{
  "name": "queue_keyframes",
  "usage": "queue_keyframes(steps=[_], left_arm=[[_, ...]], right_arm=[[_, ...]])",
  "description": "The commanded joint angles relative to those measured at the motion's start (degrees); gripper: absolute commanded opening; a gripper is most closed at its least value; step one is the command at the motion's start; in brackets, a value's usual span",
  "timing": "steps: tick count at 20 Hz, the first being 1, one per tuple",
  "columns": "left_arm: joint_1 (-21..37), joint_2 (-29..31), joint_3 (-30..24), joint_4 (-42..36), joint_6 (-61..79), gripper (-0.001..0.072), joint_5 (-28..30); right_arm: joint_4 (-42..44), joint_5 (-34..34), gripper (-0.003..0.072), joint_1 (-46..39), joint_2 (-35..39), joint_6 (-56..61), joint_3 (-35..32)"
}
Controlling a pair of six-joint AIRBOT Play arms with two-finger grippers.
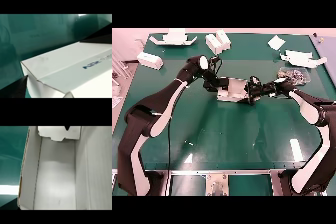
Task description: Fold the box and place the chain.
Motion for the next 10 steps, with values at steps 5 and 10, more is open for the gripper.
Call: queue_keyframes(steps=[5,10], left_arm=[[-0.07,0.0,0.22,-1.33,5.42,0.0618,-3.85],[-0.07,-0.11,0.04,1.27,2.64,0.0618,-4.31]], right_arm=[[0.2,-0.17,0.0555,0.07,0.0,0.07,-0.02],[0.2,-0.17,0.0556,0.07,0.0,0.07,-0.02]])
